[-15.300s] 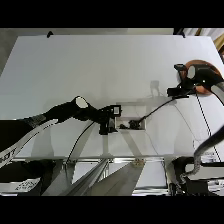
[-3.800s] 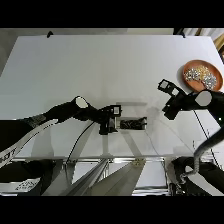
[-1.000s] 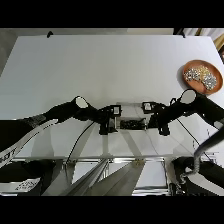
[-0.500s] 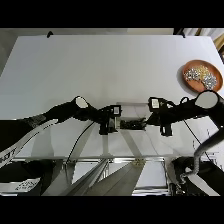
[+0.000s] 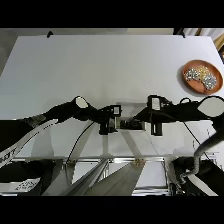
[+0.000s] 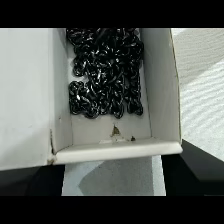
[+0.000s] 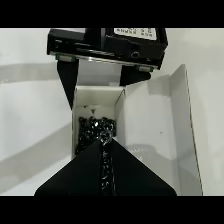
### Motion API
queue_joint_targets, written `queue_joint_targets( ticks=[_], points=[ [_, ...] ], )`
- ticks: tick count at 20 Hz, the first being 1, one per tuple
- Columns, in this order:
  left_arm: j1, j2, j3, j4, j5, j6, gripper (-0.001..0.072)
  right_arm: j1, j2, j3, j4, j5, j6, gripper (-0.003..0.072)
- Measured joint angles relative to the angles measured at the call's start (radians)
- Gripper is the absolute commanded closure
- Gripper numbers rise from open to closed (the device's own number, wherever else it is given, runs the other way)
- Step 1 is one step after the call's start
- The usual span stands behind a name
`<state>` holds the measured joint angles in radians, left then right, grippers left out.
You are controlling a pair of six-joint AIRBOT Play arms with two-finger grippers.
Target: Fold the box and place the chain.
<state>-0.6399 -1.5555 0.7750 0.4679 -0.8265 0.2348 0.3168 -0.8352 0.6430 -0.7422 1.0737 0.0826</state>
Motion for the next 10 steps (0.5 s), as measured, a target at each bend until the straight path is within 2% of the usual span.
queue_joint_targets(
  ticks=[1,2,6,10],
  points=[
    [0.0,0.0,0.0,0.0,0.0,0.0,0.0376,0.013,-0.018,0.0,-0.013,-0.014,0.006,0.0528],
    [0.0,0.0,0.0,0.0,0.0,0.0,0.0376,0.021,-0.036,0.0,-0.023,-0.025,0.016,0.0455],
    [0.0,0.0,0.0,0.0,0.0,0.0,0.0376,0.039,-0.104,0.0,-0.069,-0.076,0.091,0.0457],
    [0.0,0.0,0.0,0.0,0.0,0.0,0.0376,0.026,-0.109,0.0,-0.114,-0.088,0.133,0.0461]
  ],
)
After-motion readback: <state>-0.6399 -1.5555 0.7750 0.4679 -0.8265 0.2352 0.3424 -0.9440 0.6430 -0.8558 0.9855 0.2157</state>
